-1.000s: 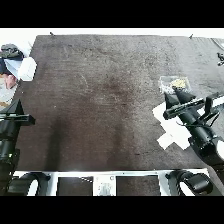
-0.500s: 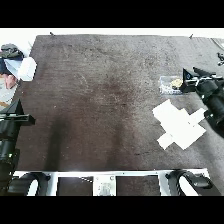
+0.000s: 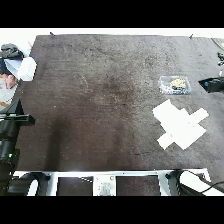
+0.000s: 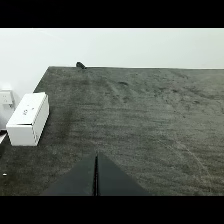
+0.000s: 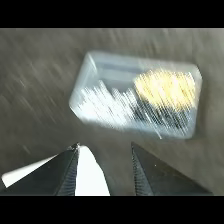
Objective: Fold the box and place the chain.
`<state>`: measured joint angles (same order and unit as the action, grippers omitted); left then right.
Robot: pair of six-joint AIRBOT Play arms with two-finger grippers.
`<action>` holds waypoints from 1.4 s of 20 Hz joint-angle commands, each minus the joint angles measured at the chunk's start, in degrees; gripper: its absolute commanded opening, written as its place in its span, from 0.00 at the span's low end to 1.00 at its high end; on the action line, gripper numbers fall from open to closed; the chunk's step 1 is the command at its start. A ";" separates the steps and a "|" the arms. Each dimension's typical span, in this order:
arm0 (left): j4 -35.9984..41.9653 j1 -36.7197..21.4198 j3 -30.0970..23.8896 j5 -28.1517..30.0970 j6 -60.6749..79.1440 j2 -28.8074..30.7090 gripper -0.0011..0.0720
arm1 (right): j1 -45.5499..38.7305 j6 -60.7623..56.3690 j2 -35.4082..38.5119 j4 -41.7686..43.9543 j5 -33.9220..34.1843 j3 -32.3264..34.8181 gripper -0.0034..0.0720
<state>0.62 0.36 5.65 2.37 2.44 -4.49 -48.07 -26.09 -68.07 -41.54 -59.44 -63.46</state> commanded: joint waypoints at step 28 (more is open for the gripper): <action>0.00 0.00 0.02 0.00 0.00 0.00 0.03 | -8.90 -3.48 -45.35 -22.14 -35.30 -36.17 0.56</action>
